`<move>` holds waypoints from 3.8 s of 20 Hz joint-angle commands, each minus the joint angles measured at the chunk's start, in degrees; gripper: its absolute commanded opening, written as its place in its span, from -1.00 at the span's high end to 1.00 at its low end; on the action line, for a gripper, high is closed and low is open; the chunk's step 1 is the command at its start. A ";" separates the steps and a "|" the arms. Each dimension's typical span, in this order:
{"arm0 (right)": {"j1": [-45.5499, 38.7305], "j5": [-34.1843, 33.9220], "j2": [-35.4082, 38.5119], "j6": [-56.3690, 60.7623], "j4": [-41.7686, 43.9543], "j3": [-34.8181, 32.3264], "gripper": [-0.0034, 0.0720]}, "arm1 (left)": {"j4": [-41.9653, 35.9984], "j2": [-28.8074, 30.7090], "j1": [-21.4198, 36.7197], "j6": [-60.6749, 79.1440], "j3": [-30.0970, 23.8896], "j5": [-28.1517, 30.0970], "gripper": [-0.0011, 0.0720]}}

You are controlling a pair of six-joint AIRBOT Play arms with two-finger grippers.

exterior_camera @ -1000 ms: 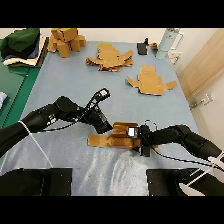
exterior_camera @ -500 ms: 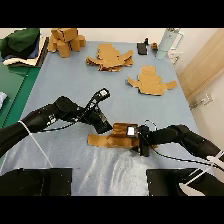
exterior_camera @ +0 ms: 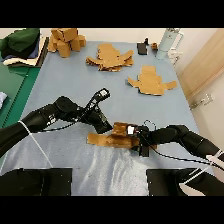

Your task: Fold the box.

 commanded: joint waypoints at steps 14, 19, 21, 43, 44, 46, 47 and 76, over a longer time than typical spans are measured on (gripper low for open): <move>4.20 -0.09 0.79 0.02 -0.46 0.07 -0.52 | 0.48 0.04 1.22 -0.07 0.17 -3.50 -0.66; 4.20 -0.09 0.79 0.02 -0.46 0.04 -0.52 | 13.62 3.52 7.48 -12.81 1.46 -15.47 -0.21; 4.22 -0.07 0.76 0.02 -0.44 0.07 -0.52 | 21.88 5.22 10.10 -18.99 2.03 -23.50 0.93; 4.20 -0.11 0.79 0.02 -0.44 0.04 -0.52 | -24.79 5.25 -8.15 -17.14 -11.32 14.67 0.93; 4.20 -0.11 0.79 0.02 -0.44 0.04 -0.52 | -24.76 5.22 -8.15 -17.16 -11.32 16.55 0.93; 4.22 -0.11 0.79 0.02 -0.44 0.04 -0.52 | -24.57 3.91 -8.11 -17.55 -11.28 17.66 0.94; 4.20 -0.11 0.79 0.02 -0.42 0.04 -0.52 | -23.54 2.29 -8.11 -19.39 -11.13 16.98 0.94; 4.20 -0.11 0.79 0.02 -0.46 0.04 -0.52 | 2.93 6.45 7.48 -12.50 -0.81 -16.33 0.94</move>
